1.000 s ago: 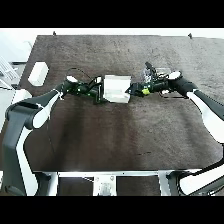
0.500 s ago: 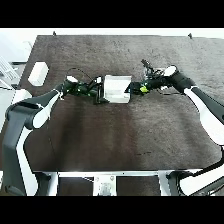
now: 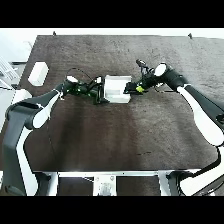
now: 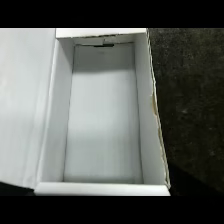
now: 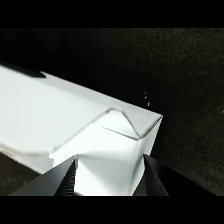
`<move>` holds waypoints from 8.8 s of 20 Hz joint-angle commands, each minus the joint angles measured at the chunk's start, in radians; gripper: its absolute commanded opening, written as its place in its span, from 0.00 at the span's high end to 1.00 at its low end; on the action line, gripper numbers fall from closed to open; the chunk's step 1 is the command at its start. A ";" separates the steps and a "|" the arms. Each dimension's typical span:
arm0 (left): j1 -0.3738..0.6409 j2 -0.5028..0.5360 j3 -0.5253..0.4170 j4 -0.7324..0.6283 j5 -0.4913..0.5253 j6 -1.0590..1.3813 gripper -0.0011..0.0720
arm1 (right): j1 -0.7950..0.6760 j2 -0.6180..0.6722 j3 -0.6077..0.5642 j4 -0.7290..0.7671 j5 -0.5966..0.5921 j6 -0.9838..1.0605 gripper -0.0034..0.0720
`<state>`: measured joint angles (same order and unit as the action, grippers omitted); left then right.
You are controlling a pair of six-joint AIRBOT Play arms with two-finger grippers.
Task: Fold the box and place the chain.
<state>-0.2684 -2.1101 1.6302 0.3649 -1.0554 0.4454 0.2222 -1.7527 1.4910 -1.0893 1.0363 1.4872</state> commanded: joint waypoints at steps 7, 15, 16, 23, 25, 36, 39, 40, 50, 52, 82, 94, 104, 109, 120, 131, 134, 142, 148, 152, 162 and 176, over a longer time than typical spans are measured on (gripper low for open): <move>0.000 0.000 0.001 0.000 -0.001 0.000 0.59 | 0.069 -0.059 0.116 -0.231 0.058 0.203 0.36; 0.000 0.000 0.001 0.000 -0.001 0.000 0.59 | 0.109 -0.158 0.243 -0.340 0.183 0.268 0.37; 0.000 0.000 0.001 0.000 -0.001 0.000 0.59 | 0.115 -0.164 0.256 -0.369 0.205 0.277 0.37; 0.000 0.000 0.001 0.000 -0.001 0.000 0.59 | 0.138 -0.166 0.301 -0.524 0.258 0.358 0.37; 0.000 0.000 0.001 0.000 -0.001 0.000 0.59 | 0.138 -0.167 0.304 -0.527 0.258 0.369 0.37; 0.000 0.000 0.001 0.000 0.000 0.000 0.59 | 0.195 -0.180 0.311 -0.549 0.267 0.474 0.40; 0.000 0.000 0.001 0.000 -0.001 0.000 0.59 | 0.194 -0.183 0.311 -0.558 0.266 0.477 0.42; 0.000 0.000 0.001 0.000 -0.001 0.000 0.59 | 0.194 -0.185 0.311 -0.566 0.264 0.495 0.45; 0.000 0.000 0.001 0.000 -0.001 0.000 0.59 | 0.192 -0.237 0.372 -0.571 0.300 0.572 0.77; 0.002 0.000 0.001 -0.001 0.000 0.000 0.59 | 0.192 -0.240 0.371 -0.560 0.302 0.581 0.77; 0.002 0.000 0.001 -0.003 0.000 0.000 0.59 | 0.166 -0.260 0.371 -0.526 0.307 0.563 0.47; 0.002 0.000 0.001 -0.003 0.000 0.000 0.59 | 0.182 -0.264 0.372 -0.575 0.289 0.563 0.94; 0.002 0.000 0.001 -0.003 -0.001 0.000 0.59 | 0.180 -0.253 0.398 -0.535 0.288 0.556 0.42; 0.002 0.000 0.001 -0.003 0.000 0.000 0.59 | 0.180 -0.248 0.401 -0.473 0.289 0.518 0.39; 0.002 0.000 0.001 -0.003 0.000 0.000 0.59 | 0.142 0.013 0.405 -0.475 0.320 0.362 0.38; 0.002 0.000 0.001 -0.003 0.000 0.000 0.59 | 0.032 0.025 0.343 -0.658 0.194 0.341 0.40; 0.002 0.000 0.001 -0.003 -0.001 0.000 0.59 | -0.073 -0.033 0.343 -0.599 0.166 0.327 0.41; 0.002 0.000 0.001 -0.003 -0.001 0.000 0.59 | -0.193 -0.146 0.344 -0.421 -0.003 0.150 0.48; 0.002 0.000 0.001 -0.003 -0.001 0.000 0.59 | -0.220 -0.204 0.345 -0.324 -0.037 0.074 0.48; 0.002 0.000 0.001 -0.003 0.000 0.000 0.59 | -0.219 -0.232 0.345 -0.303 -0.029 0.068 0.52; 0.002 0.000 0.001 -0.003 -0.001 0.000 0.59 | -0.217 -0.059 0.396 -0.368 -0.011 0.050 0.95; 0.002 0.000 0.001 -0.003 -0.001 0.000 0.59 | -0.101 0.498 0.396 -0.498 -0.065 0.045 0.95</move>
<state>-0.2668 -2.1105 1.6306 0.3614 -1.0565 0.4458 0.0910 -1.3262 1.8866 -1.5558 0.9897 1.5345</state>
